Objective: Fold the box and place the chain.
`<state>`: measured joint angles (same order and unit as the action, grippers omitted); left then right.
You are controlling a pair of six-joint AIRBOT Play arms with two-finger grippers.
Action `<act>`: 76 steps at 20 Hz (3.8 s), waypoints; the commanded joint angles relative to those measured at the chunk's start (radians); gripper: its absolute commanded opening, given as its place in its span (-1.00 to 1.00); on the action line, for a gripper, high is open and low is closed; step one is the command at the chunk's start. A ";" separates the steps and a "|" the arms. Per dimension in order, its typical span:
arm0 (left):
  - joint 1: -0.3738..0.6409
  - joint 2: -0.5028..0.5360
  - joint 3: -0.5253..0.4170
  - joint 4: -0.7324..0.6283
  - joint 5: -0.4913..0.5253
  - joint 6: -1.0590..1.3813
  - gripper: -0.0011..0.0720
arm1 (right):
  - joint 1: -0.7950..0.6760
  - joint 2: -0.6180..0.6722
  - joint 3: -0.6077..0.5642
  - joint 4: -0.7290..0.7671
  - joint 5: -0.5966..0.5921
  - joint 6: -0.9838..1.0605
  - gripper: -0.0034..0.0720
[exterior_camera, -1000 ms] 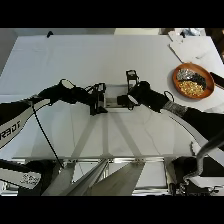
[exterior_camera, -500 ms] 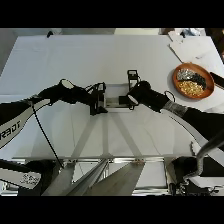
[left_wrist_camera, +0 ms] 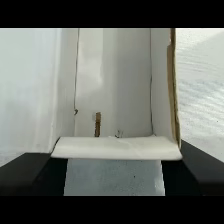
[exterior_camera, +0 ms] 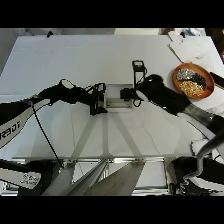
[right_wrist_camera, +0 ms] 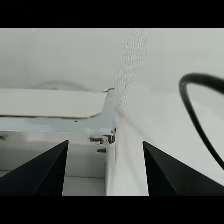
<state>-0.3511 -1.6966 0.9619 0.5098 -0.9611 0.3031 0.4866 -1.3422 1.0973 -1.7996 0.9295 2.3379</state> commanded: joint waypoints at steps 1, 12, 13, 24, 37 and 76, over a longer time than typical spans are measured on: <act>0.000 0.000 0.000 0.000 0.000 -0.001 -0.28 | -0.077 0.172 0.000 -0.001 0.029 -0.080 0.41; 0.000 0.000 0.000 0.000 0.000 -0.001 -0.28 | -0.666 0.322 0.000 -0.126 0.151 -0.621 0.50; 0.000 0.000 0.000 0.000 0.000 -0.001 -0.28 | -0.731 0.301 0.000 -0.110 0.140 -0.648 0.53; 0.000 0.000 0.000 0.000 0.000 -0.001 -0.28 | -0.973 -0.101 0.015 0.128 -0.073 -0.779 0.80; 0.000 0.000 0.000 0.000 0.000 -0.001 -0.28 | -0.951 -0.314 0.083 0.174 -0.006 -0.772 0.58; 0.000 0.000 0.000 0.000 0.000 0.000 -0.28 | -0.231 0.090 0.082 0.271 0.253 -0.971 -0.88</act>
<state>-0.3511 -1.6966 0.9619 0.5095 -0.9615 0.3023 0.1734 -1.2526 1.1790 -1.5375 1.2041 1.3403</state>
